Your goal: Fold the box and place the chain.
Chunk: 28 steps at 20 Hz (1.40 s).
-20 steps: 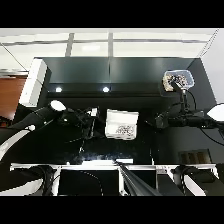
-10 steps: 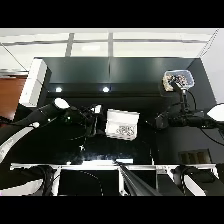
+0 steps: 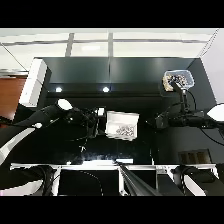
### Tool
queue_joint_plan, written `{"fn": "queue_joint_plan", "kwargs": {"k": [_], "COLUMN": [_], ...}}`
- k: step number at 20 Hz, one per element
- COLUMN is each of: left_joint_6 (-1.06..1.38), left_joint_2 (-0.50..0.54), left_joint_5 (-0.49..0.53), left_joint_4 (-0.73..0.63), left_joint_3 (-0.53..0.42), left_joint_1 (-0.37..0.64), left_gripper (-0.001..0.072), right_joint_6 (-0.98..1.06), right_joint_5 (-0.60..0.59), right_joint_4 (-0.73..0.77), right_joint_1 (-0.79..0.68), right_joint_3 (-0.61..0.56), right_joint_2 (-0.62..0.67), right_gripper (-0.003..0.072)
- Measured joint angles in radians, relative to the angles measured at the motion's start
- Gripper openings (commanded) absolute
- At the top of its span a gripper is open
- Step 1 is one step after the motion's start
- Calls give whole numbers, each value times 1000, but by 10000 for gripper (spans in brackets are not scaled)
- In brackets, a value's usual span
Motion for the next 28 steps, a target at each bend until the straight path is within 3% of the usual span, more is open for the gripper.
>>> {"fn": "queue_joint_plan", "kwargs": {"k": [5,10,14,19,24,28], "left_joint_6": [-1,-2,-3,-3,-3,-2], "left_joint_2": [0,0,0,0,0,0], "left_joint_5": [5,7,7,8,8,8], "left_joint_4": [1,2,3,3,3,3], "left_joint_3": [0,0,0,0,0,0], "left_joint_1": [-4,-5,-5,-5,-5,-5], "left_gripper": [353,354,354,355,354,355], "right_joint_6": [45,68,-139,-368,-460,-478], "right_joint_5": [-51,-131,-71,5,43,-19], "right_joint_4": [15,3,-4,-9,-8,82], "right_joint_1": [20,74,135,163,168,164], "right_joint_3": [80,224,255,264,257,274], "right_joint_2": [-17,-163,-262,-295,-301,-295], "right_gripper": [720,720,720,720,720,720]}}
